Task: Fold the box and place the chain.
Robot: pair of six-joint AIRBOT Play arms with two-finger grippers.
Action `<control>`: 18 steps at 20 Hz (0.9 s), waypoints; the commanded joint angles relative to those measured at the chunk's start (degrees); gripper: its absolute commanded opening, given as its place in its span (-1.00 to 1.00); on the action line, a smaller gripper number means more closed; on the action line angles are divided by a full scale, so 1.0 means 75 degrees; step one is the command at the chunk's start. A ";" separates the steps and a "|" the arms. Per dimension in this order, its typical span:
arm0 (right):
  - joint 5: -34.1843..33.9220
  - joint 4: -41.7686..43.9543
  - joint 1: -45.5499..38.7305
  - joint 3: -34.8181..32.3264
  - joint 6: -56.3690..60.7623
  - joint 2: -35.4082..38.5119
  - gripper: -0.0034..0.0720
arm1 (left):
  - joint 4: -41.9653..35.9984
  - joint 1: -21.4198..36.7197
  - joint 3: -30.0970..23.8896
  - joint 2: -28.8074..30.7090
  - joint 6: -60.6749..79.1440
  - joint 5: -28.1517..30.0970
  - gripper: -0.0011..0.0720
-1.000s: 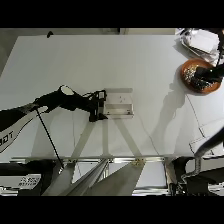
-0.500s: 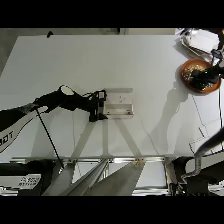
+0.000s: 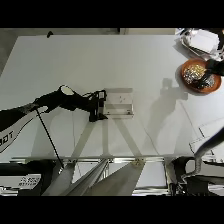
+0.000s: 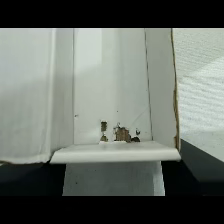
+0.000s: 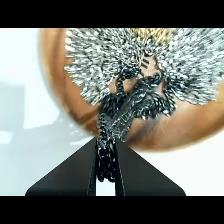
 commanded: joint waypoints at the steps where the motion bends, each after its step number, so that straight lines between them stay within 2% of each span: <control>1: 0.0895 0.0093 0.0239 0.0003 -0.0245 0.1352 -0.88 | 0.0003 0.0000 -0.0003 0.0003 0.0003 0.0006 -0.47; 7: 0.1501 0.0685 0.1594 0.0003 -0.0221 0.3337 -0.88 | 0.0000 0.0000 -0.0003 0.0003 0.0003 0.0006 -0.47; 10: 0.1649 0.1116 0.2509 0.0000 -0.0117 0.4028 -0.87 | 0.0003 0.0000 -0.0003 0.0003 0.0000 0.0003 -0.47; 13: 0.1483 0.1591 0.3477 0.0000 0.0178 0.4331 -0.88 | 0.0003 0.0000 -0.0003 0.0003 0.0003 0.0003 -0.47; 18: 0.0816 0.1571 0.5266 -0.0006 0.0851 0.4159 -0.88 | 0.0003 0.0000 -0.0003 0.0003 0.0003 0.0003 -0.47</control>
